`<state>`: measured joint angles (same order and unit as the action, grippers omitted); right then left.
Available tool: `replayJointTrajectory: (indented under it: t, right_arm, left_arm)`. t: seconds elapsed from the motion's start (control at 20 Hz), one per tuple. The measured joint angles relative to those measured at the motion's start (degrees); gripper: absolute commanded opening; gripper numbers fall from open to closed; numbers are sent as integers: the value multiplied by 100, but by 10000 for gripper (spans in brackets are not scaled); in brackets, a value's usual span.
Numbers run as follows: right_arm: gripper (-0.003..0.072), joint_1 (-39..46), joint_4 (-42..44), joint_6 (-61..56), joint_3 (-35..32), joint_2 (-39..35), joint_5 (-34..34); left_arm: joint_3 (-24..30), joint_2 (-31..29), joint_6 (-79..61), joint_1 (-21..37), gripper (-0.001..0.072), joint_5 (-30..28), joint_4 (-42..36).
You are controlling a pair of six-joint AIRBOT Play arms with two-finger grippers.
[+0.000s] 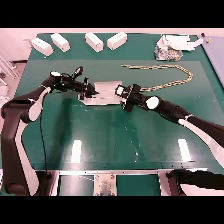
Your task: Fold the box and place the chain.
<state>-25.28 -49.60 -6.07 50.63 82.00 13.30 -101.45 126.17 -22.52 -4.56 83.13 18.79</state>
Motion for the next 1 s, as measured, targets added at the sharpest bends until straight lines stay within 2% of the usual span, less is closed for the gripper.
replayJointTrajectory:
  t: [0.2,0.55,0.6,1.0]
  right_arm:
    - [638,229,260,396,225,186,599]
    - [644,855,2011,2096,400,262,1685]
    - [686,896,2192,2286,407,267,1779]
    - [685,1414,3233,3169,713,691,2968]
  left_arm:
    - [0,-2,2,0,19,24,4]
    - [0,0,2,-2,19,59,11]
    - [0,0,2,-2,19,76,15]
    - [0,0,0,-2,20,173,22]
